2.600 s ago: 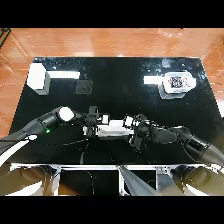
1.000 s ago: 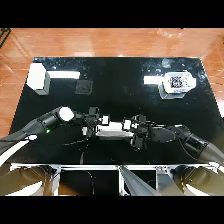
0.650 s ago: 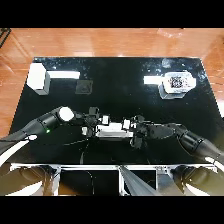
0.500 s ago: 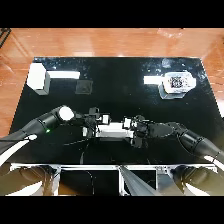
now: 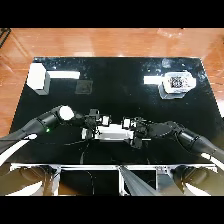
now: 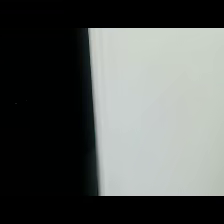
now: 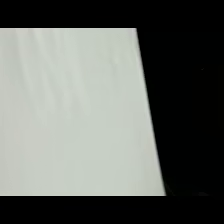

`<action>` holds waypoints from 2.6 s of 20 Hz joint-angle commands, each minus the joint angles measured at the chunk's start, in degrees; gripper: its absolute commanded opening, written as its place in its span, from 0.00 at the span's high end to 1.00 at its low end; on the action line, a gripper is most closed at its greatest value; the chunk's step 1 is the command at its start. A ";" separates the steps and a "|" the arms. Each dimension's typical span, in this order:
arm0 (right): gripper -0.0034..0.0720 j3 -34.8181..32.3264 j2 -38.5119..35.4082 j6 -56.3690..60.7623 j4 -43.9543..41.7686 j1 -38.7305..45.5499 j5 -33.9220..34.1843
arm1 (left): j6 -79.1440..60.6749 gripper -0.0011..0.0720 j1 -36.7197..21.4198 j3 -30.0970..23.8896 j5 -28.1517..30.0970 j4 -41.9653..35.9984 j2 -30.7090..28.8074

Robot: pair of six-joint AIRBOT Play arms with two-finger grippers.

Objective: Fold the box and place the chain.

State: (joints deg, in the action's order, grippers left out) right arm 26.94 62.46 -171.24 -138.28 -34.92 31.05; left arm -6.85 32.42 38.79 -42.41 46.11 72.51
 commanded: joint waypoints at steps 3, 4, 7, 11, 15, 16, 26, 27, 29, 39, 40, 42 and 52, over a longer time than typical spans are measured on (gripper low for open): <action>0.03 0.07 0.42 0.00 -0.20 0.02 0.15 | 0.26 0.95 0.00 0.04 0.00 0.13 -0.02; 0.03 0.07 0.68 0.00 -0.22 0.02 0.15 | 0.26 0.95 0.00 0.04 0.00 0.11 -0.02; 0.03 0.07 2.10 0.00 -0.37 0.02 -0.13 | 0.26 0.95 0.00 0.04 -0.02 0.11 -0.02; 0.03 0.07 3.13 0.00 -0.37 -0.09 -0.96 | 0.28 0.95 0.00 0.04 0.00 0.13 -0.02; 0.03 0.07 3.37 0.00 -0.37 -0.09 -1.27 | 0.28 0.95 0.00 0.04 0.00 0.13 -0.02; 0.03 0.07 3.37 0.00 -0.39 -0.09 -1.27 | 0.28 0.95 0.00 0.04 0.00 0.13 -0.02; 0.03 0.07 3.78 0.00 -0.33 -1.01 -2.10 | 0.28 0.95 0.00 0.04 0.02 0.11 -0.02; 0.03 0.07 4.15 0.00 -0.33 -1.66 -2.91 | 0.28 0.95 0.00 0.04 0.00 0.11 -0.02; 0.03 0.07 4.96 0.00 -0.24 -2.60 -3.89 | 0.28 0.95 0.00 0.04 -0.04 0.11 -0.02; 0.03 0.07 5.35 0.00 0.35 -2.40 -3.48 | 0.28 0.95 0.00 0.04 -0.07 0.13 -0.02; 0.03 0.07 5.31 0.00 0.37 -2.03 -3.10 | 0.28 0.95 0.00 0.04 -0.07 0.13 -0.02; 0.03 0.07 5.31 0.00 0.52 -0.94 -1.31 | 0.31 0.95 -0.02 0.04 -0.07 0.13 -0.02; 0.03 0.07 4.48 0.00 0.52 -0.31 0.31 | 0.31 0.95 -0.02 0.04 -0.04 0.13 -0.02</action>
State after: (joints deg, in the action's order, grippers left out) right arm 27.00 67.42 -171.28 -137.71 -35.27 30.87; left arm -6.55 32.42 38.81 -42.54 46.22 72.51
